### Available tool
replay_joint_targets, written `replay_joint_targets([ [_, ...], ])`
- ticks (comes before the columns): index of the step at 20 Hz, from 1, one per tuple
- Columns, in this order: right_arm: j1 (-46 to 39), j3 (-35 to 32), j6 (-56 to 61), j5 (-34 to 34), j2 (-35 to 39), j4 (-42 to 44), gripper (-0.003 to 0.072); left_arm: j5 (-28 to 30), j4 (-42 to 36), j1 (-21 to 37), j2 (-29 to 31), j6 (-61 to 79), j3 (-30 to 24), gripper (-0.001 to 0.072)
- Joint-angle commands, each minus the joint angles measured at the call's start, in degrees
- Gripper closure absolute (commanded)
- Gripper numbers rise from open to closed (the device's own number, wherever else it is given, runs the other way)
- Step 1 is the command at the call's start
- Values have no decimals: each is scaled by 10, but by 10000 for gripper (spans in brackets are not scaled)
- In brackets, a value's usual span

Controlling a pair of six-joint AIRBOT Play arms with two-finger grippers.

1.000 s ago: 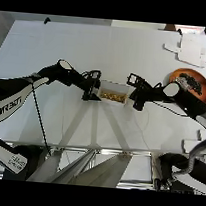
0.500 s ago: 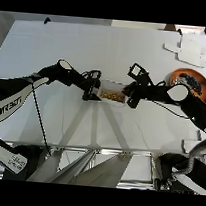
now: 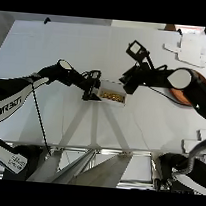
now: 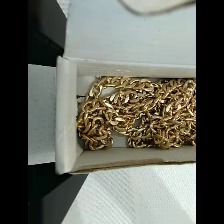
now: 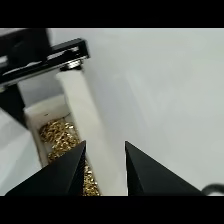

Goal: Fold the box and place the chain.

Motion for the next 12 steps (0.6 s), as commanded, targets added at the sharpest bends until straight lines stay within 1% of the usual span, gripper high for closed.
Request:
replay_joint_targets([
  [1,1,102,171,65,-88,-85,413,0,0,0,0,0,0,517],
  [4,6,148,177,161,-175,-61,412,0,0,0,0,0,0,517],
  [5,9,149,150,188,-189,-36,411,0,0,0,0,0,0,517],
  [7,13,149,92,221,-201,13,409,0,0,0,0,0,0,517],
  [9,15,149,61,223,-200,24,409,0,0,0,0,0,0,517],
  [12,28,149,51,209,-199,-6,401,0,0,0,0,0,0,517],
])
